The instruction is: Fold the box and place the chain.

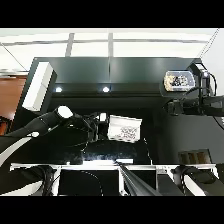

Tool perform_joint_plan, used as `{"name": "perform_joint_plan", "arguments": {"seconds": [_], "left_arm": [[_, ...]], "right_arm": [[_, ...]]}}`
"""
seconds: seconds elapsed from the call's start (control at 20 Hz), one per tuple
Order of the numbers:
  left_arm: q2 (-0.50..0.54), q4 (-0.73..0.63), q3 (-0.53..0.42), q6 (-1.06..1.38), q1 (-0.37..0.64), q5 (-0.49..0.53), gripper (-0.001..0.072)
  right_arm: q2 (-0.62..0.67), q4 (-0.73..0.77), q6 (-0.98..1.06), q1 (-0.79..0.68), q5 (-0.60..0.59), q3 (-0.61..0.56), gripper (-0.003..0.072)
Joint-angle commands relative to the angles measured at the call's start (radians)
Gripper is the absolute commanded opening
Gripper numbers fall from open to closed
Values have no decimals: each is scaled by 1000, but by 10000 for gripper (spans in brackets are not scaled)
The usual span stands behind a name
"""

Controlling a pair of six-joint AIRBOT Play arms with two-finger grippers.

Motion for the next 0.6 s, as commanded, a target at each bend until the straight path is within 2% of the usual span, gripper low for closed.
{"name": "perform_joint_plan", "arguments": {"seconds": [0.0,0.15,0.3,0.55], "left_arm": [[-9,41,50,-81,48,-67,690],[-46,43,55,36,40,-127,691],[-76,-37,61,36,12,-91,691],[-92,-28,92,36,11,-117,691]], "right_arm": [[0,2,0,0,0,1,328],[0,2,0,0,0,1,327],[0,2,0,0,0,1,327],[0,2,0,0,0,1,327]]}}
